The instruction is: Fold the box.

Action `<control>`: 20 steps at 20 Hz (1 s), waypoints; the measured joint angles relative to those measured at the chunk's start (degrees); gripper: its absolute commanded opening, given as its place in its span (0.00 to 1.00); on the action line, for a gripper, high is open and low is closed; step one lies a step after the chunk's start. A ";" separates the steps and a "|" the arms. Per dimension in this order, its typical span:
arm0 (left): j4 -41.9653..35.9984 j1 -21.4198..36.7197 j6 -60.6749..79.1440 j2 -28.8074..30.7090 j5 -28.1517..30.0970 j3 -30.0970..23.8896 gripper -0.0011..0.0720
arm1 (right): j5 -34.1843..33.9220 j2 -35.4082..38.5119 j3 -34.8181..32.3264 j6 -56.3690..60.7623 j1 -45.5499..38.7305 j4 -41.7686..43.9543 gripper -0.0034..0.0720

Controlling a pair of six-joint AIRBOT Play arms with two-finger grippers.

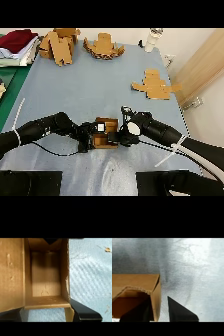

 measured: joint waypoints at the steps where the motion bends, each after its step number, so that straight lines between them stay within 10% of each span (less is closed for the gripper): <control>1: 0.00 0.02 0.00 0.00 0.00 0.00 0.65 | 0.00 -0.17 0.24 0.96 0.24 -0.17 0.45; 10: 0.00 0.02 0.00 0.00 0.04 0.00 0.65 | 1.05 -6.05 5.46 5.46 1.36 -0.94 0.47; 17: 0.00 0.00 0.02 -0.02 0.02 0.00 0.65 | 4.83 -8.44 6.27 6.36 1.36 -2.40 0.07; 20: 0.04 0.00 0.22 -0.02 0.17 0.02 0.65 | 5.51 -8.63 6.34 6.34 1.44 -2.93 0.05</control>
